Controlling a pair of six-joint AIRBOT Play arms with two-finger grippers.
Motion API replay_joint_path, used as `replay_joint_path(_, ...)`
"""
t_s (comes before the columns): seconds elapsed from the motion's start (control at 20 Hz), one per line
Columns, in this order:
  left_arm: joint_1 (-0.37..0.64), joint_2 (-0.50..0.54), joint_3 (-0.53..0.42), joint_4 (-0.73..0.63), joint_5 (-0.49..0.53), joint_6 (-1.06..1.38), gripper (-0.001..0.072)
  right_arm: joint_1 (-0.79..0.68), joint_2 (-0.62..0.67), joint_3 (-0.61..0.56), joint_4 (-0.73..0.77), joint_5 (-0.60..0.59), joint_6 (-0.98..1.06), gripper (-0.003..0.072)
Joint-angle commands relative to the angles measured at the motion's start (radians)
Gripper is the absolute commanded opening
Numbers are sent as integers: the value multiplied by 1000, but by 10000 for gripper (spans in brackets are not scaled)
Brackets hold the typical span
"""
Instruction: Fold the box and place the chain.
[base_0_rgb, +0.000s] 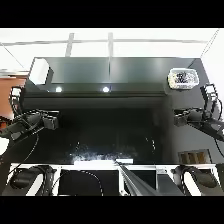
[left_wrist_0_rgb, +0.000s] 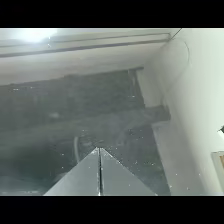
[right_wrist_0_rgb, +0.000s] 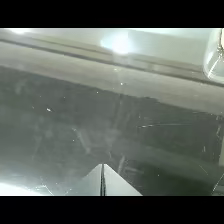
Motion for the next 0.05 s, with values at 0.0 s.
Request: replay_joint_path(0.0, -1, 1, 0, 0, 0, 0, 32, 0, 0, 0, 0, 0, 0, 15)
